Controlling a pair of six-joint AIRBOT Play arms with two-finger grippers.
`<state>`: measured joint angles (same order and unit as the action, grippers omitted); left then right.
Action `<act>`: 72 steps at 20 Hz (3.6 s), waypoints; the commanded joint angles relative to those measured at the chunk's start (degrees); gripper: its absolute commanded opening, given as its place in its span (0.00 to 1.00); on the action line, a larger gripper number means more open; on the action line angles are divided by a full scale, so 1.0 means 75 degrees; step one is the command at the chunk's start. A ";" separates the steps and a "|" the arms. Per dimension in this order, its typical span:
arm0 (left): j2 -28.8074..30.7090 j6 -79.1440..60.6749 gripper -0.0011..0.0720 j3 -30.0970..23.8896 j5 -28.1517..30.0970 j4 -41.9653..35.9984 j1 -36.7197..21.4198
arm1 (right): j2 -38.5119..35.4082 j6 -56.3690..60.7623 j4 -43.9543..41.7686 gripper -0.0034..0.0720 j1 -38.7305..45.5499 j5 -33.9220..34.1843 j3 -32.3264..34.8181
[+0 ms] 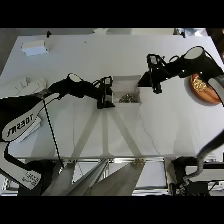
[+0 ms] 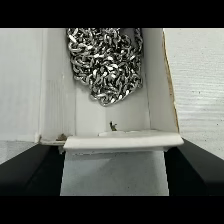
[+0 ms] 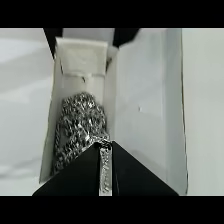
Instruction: Fold the box and place the chain.
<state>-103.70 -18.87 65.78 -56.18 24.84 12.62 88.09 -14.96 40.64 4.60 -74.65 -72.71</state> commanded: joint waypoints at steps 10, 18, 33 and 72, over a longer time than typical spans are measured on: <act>0.0006 0.0003 0.40 0.0006 0.0006 0.0003 -0.0003 | 0.0245 0.0236 0.0484 0.06 -0.1620 0.1886 -0.0003; 0.0006 0.0003 0.40 0.0006 0.0006 0.0003 -0.0003 | -0.0090 0.1046 0.0697 0.44 -0.1612 0.1690 -0.0003; 0.0006 0.0003 0.40 0.0006 0.0003 0.0003 -0.0003 | -0.2060 0.3978 0.0816 0.44 0.0169 0.1891 0.0000; 0.0006 0.0003 0.40 0.0006 0.0006 0.0003 -0.0003 | 0.0612 0.4701 0.1731 0.59 -0.1207 0.0300 -0.0667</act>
<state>-103.70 -18.83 65.78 -56.16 24.86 12.62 93.12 21.12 47.40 -2.98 -73.89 -77.71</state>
